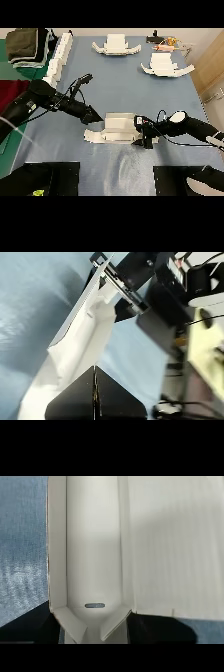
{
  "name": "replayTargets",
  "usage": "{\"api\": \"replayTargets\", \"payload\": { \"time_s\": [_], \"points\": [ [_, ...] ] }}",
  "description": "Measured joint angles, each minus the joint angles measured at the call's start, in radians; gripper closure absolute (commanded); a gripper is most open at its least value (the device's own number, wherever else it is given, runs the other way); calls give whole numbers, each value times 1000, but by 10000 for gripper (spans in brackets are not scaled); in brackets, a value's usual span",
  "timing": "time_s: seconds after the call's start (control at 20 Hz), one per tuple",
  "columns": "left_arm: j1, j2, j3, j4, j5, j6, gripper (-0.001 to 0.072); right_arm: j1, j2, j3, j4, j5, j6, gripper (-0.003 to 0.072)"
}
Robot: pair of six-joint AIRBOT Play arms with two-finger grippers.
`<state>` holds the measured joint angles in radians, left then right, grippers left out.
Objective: Fold the box.
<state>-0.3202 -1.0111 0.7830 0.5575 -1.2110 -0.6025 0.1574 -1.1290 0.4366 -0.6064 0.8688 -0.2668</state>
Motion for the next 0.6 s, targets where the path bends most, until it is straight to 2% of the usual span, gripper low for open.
{"api": "replayTargets", "payload": {
  "time_s": [0.1, 0.15, 0.2, 0.25, 0.4, 0.6],
  "points": [
    [-11, 72, -16, 84, 37, 35, 693, 0, 0, 0, 0, 0, 0, 145],
    [-13, 98, -27, 116, 50, 66, 634, 0, 0, 0, 0, 0, 0, 145],
    [-17, 118, -41, 144, 61, 110, 247, 0, 0, 0, 0, 0, 0, 145],
    [-18, 131, -59, 158, 72, 157, 13, 0, 0, 0, 0, 0, 0, 145],
    [-22, 144, -137, 163, 138, 328, 17, 0, 0, 0, 0, 0, 0, 145],
    [-51, 97, -229, 105, 219, 560, 20, 0, 0, 0, 0, 1, 0, 144]
  ]
}}
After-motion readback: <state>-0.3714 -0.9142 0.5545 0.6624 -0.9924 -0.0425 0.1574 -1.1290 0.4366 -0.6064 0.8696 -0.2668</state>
